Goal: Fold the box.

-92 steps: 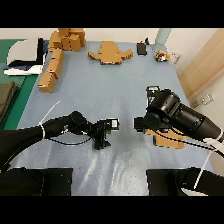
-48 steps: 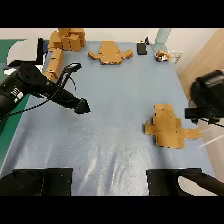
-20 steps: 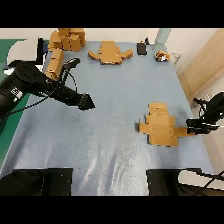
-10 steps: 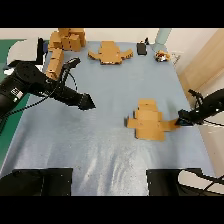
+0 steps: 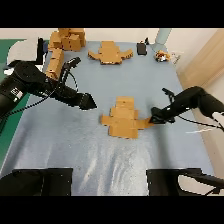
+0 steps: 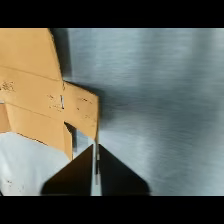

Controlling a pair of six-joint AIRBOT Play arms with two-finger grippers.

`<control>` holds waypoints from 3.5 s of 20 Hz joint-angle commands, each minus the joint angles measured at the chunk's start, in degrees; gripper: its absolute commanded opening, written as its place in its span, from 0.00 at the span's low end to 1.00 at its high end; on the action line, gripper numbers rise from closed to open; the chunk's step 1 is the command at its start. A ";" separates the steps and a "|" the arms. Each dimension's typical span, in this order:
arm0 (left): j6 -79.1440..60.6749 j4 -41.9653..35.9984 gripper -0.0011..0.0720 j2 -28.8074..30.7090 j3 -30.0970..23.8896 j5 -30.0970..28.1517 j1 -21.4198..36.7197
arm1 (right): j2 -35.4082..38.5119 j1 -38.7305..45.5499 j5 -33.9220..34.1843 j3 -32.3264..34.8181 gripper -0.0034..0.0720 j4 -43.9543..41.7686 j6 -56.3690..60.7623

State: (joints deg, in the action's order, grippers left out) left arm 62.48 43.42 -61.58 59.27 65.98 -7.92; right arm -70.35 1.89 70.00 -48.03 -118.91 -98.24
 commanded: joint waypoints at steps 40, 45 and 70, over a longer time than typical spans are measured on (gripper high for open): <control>-1.86 -15.47 0.83 -28.83 -0.44 1.27 7.19 | 17.92 -25.59 -26.45 16.33 0.05 -1.97 -6.84; -10.08 -28.24 0.83 -32.92 -0.42 0.55 7.02 | 17.92 -25.59 -26.47 16.33 0.05 -1.99 -6.84; -25.66 -31.89 0.03 -38.49 2.78 11.41 5.38 | 17.90 -25.57 -26.47 16.33 0.05 -1.92 -6.84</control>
State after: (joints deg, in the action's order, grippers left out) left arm 37.56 11.07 -99.90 60.93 76.73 -2.59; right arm -52.47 -23.70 43.57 -31.73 -120.84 -105.10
